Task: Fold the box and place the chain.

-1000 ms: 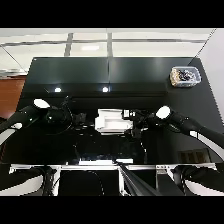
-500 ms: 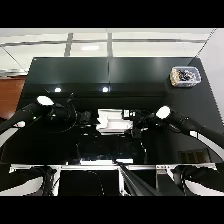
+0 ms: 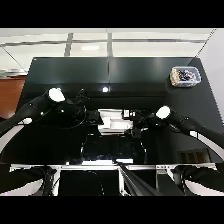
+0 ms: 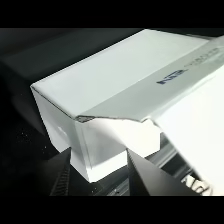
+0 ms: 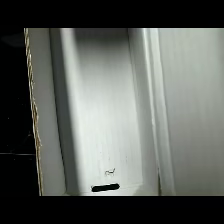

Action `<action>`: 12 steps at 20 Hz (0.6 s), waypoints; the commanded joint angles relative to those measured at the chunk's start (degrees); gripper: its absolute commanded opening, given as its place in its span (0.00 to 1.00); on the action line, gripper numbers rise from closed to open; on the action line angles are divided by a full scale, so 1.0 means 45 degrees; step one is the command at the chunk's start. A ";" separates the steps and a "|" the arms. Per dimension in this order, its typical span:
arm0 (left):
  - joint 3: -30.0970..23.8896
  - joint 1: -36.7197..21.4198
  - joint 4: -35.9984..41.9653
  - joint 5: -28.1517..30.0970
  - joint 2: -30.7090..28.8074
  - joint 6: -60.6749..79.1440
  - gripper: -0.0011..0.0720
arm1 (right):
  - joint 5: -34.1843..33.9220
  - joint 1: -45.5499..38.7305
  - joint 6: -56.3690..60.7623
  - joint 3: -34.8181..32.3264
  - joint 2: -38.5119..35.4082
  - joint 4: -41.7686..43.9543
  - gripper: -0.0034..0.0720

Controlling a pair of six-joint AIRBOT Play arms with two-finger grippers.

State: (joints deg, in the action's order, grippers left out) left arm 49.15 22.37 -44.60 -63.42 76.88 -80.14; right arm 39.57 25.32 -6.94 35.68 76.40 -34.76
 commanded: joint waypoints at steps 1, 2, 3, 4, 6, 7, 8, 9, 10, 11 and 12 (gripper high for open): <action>0.0622 0.0777 -0.1710 0.0034 0.0010 -0.2064 0.57 | 0.0005 0.0010 0.0005 0.0005 0.0010 0.0005 0.35; 0.0709 0.0947 -0.2093 0.0039 0.0010 -0.2540 0.57 | 0.0005 0.0010 0.0005 0.0005 0.0010 0.0005 0.35; 0.0782 0.1112 -0.2433 0.0034 0.0010 -0.2871 0.57 | 0.0005 0.0010 0.0005 0.0005 0.0010 0.0005 0.35; 0.0835 0.1253 -0.2662 0.0049 0.0010 -0.3162 0.57 | 0.0005 0.0010 0.0005 0.0005 0.0010 0.0005 0.35; 0.0884 0.1491 -0.2783 0.0219 0.0010 -0.3521 0.57 | 0.0005 0.0010 0.0005 0.0005 0.0010 0.0005 0.35; 0.0903 0.1603 -0.2963 0.0398 0.0010 -0.3852 0.57 | 0.0005 0.0010 0.0005 0.0005 0.0010 0.0005 0.35; 0.0923 0.1719 -0.3206 0.0554 0.0010 -0.4177 0.57 | 0.0005 0.0010 0.0005 0.0005 0.0010 0.0005 0.35; 0.0937 0.1855 -0.3444 0.0724 0.0010 -0.4517 0.57 | 0.0005 0.0010 0.0005 0.0005 0.0010 0.0005 0.35; 0.0971 0.1967 -0.3755 0.0787 0.0015 -0.4857 0.57 | 0.0005 0.0010 0.0005 0.0005 0.0010 0.0005 0.35; 0.0996 0.2079 -0.4114 0.0826 0.0010 -0.5100 0.57 | 0.0005 0.0010 0.0005 0.0005 0.0010 0.0005 0.35; 0.0996 0.2225 -0.4469 0.0860 0.0010 -0.5294 0.52 | 0.0005 0.0010 0.0005 0.0005 0.0010 0.0005 0.35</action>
